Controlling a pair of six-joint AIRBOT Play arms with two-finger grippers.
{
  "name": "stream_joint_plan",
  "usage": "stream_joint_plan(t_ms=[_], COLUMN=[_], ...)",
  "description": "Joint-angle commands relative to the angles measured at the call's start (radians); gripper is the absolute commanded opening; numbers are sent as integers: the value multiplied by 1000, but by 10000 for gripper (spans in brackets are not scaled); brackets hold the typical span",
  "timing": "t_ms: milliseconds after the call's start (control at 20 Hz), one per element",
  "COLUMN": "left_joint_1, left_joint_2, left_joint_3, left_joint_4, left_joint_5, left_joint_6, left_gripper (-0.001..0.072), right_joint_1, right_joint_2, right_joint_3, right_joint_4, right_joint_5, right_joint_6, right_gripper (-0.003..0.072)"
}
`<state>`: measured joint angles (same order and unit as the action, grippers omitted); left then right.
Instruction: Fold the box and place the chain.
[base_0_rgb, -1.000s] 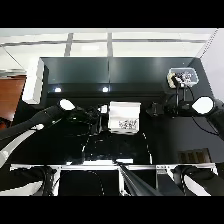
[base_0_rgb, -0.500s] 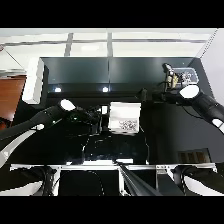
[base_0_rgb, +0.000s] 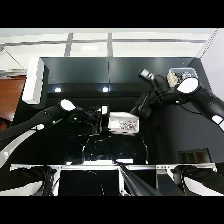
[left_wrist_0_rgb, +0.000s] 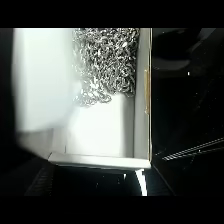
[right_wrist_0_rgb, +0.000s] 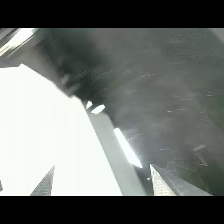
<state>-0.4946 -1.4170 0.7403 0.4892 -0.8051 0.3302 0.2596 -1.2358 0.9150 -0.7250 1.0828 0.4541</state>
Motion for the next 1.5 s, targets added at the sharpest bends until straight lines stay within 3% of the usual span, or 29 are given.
stream_joint_plan(t_ms=[0, 150, 850, 1100, 1150, 1200, 1450], left_joint_1=[-1, -1, -1, -1, -1, -1, -1], left_joint_2=[-1, -1, -1, -1, -1, -1, -1], left_joint_3=[1, 1, 1, 1, 1, 1, 1], left_joint_4=[0, 0, 0, 0, 0, 0, 0], left_joint_5=[1, 2, 5, 5, 5, 5, 5], left_joint_6=[0, 0, -2, -2, -2, -2, -2], left_gripper=[351, 350, 351, 350, 351, 351, 351], right_joint_1=[80, 111, 150, 162, 162, 162, 162], right_joint_2=[6, 6, 6, 7, 8, 11, 40], right_joint_3=[-38, -41, -43, -42, -42, -42, -42], right_joint_4=[-96, -143, -152, -248, -247, -249, -264], right_joint_5=[26, -28, 35, -33, -34, -40, -40], right_joint_6=[-185, -206, -200, -87, -72, -53, -42], right_gripper=[707, 707, 707, 706, 692, 575, 563])
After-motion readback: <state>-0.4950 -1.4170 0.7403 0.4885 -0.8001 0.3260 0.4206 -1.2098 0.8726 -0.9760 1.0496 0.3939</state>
